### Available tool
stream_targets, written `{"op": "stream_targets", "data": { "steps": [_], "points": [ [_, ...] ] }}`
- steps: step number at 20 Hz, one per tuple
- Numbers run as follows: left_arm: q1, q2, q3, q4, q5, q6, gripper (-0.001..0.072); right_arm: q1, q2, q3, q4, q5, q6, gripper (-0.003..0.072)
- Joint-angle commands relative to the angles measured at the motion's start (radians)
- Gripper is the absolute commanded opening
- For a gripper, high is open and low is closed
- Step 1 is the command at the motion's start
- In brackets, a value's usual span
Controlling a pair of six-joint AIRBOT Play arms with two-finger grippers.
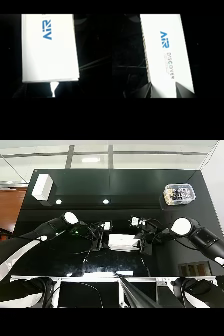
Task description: Fold the box and place the chain.
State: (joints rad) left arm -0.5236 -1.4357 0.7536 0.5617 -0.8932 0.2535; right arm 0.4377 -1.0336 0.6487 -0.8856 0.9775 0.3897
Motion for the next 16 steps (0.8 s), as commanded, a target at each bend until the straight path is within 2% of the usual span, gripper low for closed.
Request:
{"op": "stream_targets", "data": {
  "steps": [1,7,10,11,12,14,16],
  "points": [
    [-0.001,0.0,0.0,0.0,0.0,-0.002,0.036,0.0,0.003,-0.003,-0.002,0.019,0.039,0.0346],
    [-0.001,0.0,0.0,0.0,0.0,-0.002,0.036,-0.012,0.1,0.0,-0.007,0.058,0.272,0.0347],
    [-0.001,0.0,0.0,0.0,0.0,-0.002,0.036,-0.04,0.153,0.0,-0.001,0.066,0.481,0.0345],
    [-0.001,0.0,0.0,0.0,0.0,-0.002,0.0361,-0.051,0.154,-0.001,0.009,0.075,0.579,0.0271],
    [-0.001,0.0,0.0,0.0,0.0,-0.002,0.0361,-0.058,0.153,-0.008,0.028,0.075,0.641,0.0032],
    [-0.001,0.0,0.0,0.0,0.0,-0.002,0.0361,-0.057,0.151,-0.04,0.124,0.024,0.654,0.0012],
    [-0.001,0.0,0.0,0.0,0.0,-0.002,0.0361,-0.058,0.127,-0.084,0.306,-0.024,0.662,0.0011]
  ]
}}
